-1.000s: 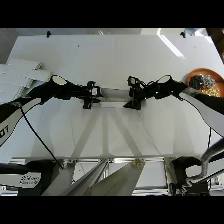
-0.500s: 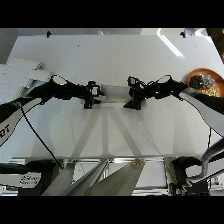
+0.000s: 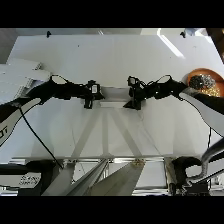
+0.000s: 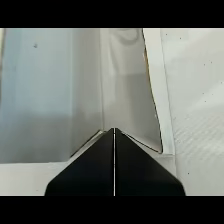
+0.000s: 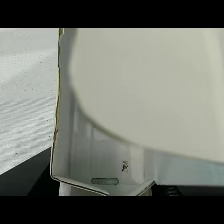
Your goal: Fold the box and place the chain.
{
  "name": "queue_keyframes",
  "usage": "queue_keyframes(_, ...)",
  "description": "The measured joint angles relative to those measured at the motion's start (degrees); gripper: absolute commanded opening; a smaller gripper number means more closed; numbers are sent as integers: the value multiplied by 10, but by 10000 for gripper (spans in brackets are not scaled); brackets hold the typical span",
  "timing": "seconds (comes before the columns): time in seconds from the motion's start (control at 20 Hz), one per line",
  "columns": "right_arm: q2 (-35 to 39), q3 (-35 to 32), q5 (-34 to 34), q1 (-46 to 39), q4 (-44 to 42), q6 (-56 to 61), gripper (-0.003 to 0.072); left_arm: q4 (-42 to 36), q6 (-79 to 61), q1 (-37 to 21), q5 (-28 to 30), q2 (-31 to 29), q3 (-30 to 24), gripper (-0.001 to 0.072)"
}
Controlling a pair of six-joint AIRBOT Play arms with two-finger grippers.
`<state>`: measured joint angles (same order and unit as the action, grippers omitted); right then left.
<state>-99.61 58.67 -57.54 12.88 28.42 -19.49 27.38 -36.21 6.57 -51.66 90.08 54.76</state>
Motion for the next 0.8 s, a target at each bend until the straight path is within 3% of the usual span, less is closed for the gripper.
queue_keyframes(0.3,0,0,0,0,0,0,354,17,74,-54,-44,-90,-7,11)
queue_keyframes(0.55,0,0,0,0,0,-1,354,145,231,-109,-56,-173,-27,7)
queue_keyframes(0.8,0,0,0,0,0,-1,354,232,311,-129,-18,-195,-87,5)
